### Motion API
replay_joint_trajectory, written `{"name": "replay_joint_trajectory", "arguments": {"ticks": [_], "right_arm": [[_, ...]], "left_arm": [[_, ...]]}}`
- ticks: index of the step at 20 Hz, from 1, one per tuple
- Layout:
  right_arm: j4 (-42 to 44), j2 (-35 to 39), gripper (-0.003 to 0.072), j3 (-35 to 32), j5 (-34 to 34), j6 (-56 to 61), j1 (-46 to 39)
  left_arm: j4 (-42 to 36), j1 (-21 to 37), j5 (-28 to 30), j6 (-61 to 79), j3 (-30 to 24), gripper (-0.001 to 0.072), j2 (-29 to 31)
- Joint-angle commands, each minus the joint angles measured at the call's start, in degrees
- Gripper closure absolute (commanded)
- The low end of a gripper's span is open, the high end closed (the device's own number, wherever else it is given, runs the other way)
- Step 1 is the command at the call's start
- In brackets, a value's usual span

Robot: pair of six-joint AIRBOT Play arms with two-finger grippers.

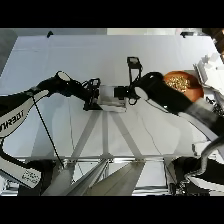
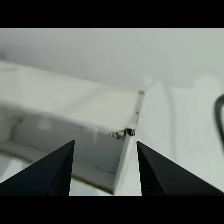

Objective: Fold the box and place the chain.

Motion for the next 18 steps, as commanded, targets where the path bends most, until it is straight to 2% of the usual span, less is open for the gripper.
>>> {"name": "replay_joint_trajectory", "arguments": {"ticks": [1,5,8,11,12,15,18], "right_arm": [[-3.61,6.73,0.0254,0.02,0.0,-12.02,-2.43],[-5.62,7.74,0.0254,0.02,3.89,-14.27,-13.07],[-8.35,7.69,0.0252,0.02,3.65,-17.55,-23.63],[-7.41,6.38,0.025,0.02,2.25,-17.79,-36.44],[-5.75,5.22,0.0247,0.02,2.25,-20.37,-40.22],[4.28,0.17,0.0149,0.04,0.94,-32.09,-47.6],[8.41,-6.21,0.0142,1.62,-1.2,-35.36,-50.9]], "left_arm": [[0.0,0.04,0.0,0.0,0.0,0.0319,0.04],[0.0,0.04,0.0,0.0,0.0,0.0319,0.04],[0.0,0.04,0.0,0.0,0.0,0.0319,0.04],[0.0,0.04,0.0,0.0,0.0,0.0319,0.04],[0.0,0.02,-0.02,0.0,0.0,0.0319,0.04],[0.0,-0.02,0.0,0.0,0.0,0.0319,0.04],[0.0,-0.04,0.0,0.0,0.0,0.0319,0.04]]}}
